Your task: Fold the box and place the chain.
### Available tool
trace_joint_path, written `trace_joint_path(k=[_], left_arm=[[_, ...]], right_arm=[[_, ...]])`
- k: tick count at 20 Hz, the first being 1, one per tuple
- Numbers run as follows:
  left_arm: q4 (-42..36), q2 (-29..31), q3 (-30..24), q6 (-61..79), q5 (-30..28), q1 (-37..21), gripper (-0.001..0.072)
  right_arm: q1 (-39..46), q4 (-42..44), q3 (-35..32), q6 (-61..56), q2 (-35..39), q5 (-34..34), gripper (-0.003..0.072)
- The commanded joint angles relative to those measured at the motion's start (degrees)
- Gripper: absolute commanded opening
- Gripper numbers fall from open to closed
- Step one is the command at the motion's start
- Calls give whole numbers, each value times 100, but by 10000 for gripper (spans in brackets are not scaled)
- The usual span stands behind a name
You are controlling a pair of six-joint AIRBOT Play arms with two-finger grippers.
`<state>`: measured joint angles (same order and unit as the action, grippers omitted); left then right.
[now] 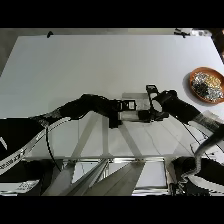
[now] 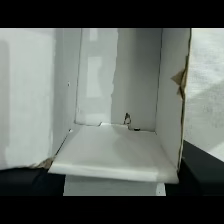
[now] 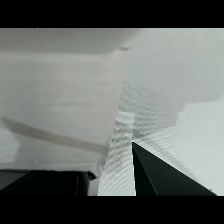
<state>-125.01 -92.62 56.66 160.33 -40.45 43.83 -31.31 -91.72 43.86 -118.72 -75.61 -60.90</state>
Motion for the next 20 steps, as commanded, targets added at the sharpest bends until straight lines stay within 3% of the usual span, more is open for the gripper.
trace_joint_path(k=[1,4,13,20], left_arm=[[-7,-4,-2,-7,2,-4,275],[-7,-4,-2,-7,0,-4,275],[-7,-4,-2,-7,2,-4,275],[-7,-4,-2,-7,2,-4,275]], right_arm=[[-4,7,11,417,319,-15,383],[-4,-4,11,597,761,17,416],[-2,-544,13,835,2129,214,415],[192,-516,11,833,2122,-162,414]])
